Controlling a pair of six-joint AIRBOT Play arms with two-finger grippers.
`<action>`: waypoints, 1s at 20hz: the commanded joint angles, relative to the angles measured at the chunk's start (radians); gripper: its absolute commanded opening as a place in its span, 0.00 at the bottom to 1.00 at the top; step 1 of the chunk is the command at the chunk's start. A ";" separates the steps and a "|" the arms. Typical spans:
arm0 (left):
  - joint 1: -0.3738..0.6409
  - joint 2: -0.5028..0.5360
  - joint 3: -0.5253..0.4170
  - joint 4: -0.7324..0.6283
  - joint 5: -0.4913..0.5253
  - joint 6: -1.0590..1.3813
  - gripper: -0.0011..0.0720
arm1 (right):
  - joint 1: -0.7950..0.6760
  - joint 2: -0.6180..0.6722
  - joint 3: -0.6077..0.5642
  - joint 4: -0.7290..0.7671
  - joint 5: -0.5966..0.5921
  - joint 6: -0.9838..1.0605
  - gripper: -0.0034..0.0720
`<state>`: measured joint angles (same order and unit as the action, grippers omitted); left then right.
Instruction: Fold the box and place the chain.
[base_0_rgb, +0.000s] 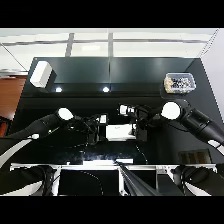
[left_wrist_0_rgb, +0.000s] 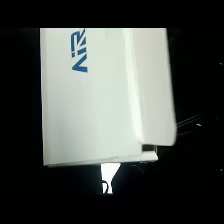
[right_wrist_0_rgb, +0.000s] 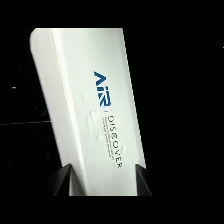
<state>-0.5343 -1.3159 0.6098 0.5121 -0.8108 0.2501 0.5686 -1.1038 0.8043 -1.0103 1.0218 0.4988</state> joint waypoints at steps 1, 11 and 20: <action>0.000 -0.001 0.001 0.000 0.000 0.004 0.56 | 0.001 0.001 0.001 -0.013 -0.008 0.018 0.60; 0.000 -0.001 0.001 0.000 0.000 0.004 0.56 | 0.001 0.001 0.000 -0.011 0.015 0.036 0.40; 0.000 -0.001 0.001 0.000 0.000 0.004 0.56 | 0.001 0.001 0.000 -0.011 0.032 0.037 0.48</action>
